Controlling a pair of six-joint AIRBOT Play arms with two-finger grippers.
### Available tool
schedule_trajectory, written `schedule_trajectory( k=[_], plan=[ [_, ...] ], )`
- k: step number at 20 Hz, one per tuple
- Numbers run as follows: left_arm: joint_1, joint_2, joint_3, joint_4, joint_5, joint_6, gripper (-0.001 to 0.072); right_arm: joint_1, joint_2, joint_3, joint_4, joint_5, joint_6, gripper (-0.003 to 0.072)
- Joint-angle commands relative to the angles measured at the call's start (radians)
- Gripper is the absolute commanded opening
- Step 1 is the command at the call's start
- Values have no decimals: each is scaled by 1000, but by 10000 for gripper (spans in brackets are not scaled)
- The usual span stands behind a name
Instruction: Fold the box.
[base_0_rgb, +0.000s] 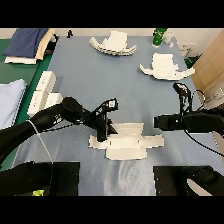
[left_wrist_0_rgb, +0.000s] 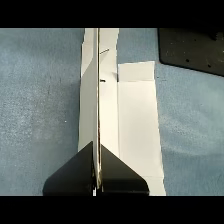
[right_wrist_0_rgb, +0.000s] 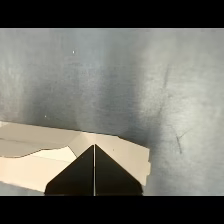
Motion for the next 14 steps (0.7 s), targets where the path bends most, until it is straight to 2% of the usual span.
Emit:
schedule_trajectory(
  k=[1,7,11,14],
  plan=[
    [0,1,0,-3,-1,0,15,4,1,-1,32,-52,-29,3],
    [0,1,0,-3,-1,0,14,164,2,-1,34,-130,-28,2],
    [0,1,0,-3,-1,0,15,389,2,-3,28,-154,-25,2],
    [0,1,0,-3,-1,0,15,602,5,-41,-20,-127,-24,1]
  ],
)
